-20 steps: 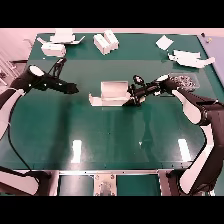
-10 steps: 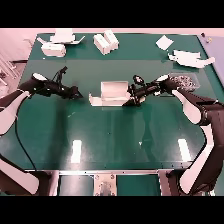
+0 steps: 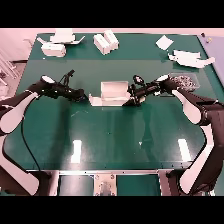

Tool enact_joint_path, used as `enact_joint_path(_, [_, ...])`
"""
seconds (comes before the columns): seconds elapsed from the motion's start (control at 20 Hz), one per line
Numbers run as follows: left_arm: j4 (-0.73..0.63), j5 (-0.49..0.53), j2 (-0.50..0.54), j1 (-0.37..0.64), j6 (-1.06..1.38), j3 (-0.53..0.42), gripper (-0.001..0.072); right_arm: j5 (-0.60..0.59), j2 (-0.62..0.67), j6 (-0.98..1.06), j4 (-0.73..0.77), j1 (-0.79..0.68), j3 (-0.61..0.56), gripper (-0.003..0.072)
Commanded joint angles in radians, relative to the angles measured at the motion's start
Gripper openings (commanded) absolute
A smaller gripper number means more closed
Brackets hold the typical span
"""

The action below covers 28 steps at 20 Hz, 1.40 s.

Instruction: Fold the box and place the chain.

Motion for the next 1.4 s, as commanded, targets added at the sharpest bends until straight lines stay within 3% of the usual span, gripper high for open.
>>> enact_joint_path(0.0, [0.002,0.013,-0.016,-0.010,-0.020,0.000,0.0020,0.000,0.000,0.000,0.000,0.000,0.000,0.0547])
enact_joint_path(0.45, [-0.085,-0.037,-0.034,-0.056,-0.009,0.001,0.0020,0.000,0.000,0.000,0.000,0.000,0.000,0.0547])
enact_joint_path(0.85, [-0.089,-0.160,-0.033,-0.066,-0.047,0.125,0.0025,0.000,0.000,0.000,0.000,0.000,0.000,0.0547])
enact_joint_path(0.9, [-0.089,-0.169,-0.033,-0.066,-0.047,0.141,0.0150,0.000,0.000,0.000,0.000,0.000,0.000,0.0547])
enact_joint_path(0.95, [-0.089,-0.182,-0.033,-0.066,-0.047,0.154,0.0189,0.000,0.000,0.000,0.000,0.000,0.000,0.0547])
enact_joint_path(1.35, [-0.112,-0.221,-0.033,-0.066,-0.046,0.158,0.0189,0.000,0.000,0.000,0.000,0.000,0.000,0.0547])
